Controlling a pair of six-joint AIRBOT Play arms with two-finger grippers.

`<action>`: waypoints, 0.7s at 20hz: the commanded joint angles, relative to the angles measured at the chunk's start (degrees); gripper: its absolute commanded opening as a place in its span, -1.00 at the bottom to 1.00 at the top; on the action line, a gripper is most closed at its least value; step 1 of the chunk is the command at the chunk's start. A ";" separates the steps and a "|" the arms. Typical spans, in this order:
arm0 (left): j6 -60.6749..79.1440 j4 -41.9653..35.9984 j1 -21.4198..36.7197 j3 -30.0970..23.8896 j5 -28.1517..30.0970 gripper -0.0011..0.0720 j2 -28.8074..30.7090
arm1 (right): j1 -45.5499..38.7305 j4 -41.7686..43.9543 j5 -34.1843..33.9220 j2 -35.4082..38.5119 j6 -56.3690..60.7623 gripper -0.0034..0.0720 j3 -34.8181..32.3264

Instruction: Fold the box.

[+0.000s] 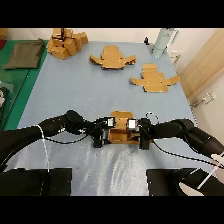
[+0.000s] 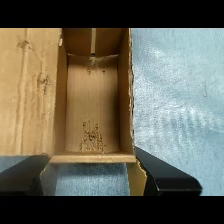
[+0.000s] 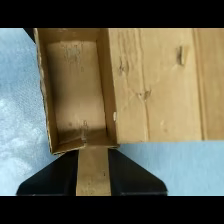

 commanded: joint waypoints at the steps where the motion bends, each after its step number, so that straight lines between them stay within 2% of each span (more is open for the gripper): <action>1: 0.02 0.00 0.04 0.07 0.04 0.41 -0.04 | 0.09 3.32 0.90 -0.22 -3.43 -0.15 -0.02; 6: 0.02 -0.02 0.04 0.07 0.02 0.41 -0.04 | 0.33 4.37 1.77 -1.31 -3.50 -0.12 -0.02; 7: 0.02 0.00 0.04 0.07 0.02 0.41 -0.04 | 0.83 4.42 1.99 -1.62 -3.48 0.17 -0.02; 8: 0.02 -0.02 0.04 0.07 0.02 0.41 -0.04 | 1.42 4.61 2.19 -1.92 -3.45 0.57 -0.02; 9: 0.02 -0.02 0.04 0.07 0.02 0.41 -0.04 | 1.62 5.20 2.21 -2.25 -3.48 0.77 -0.02; 13: 0.02 0.00 0.04 0.07 0.02 0.41 -0.04 | 1.75 5.14 2.14 -2.75 -3.45 0.76 -0.02; 14: 0.02 -0.02 0.04 0.07 0.02 0.41 -0.04 | 1.73 4.61 1.73 -2.56 -2.49 0.64 -0.02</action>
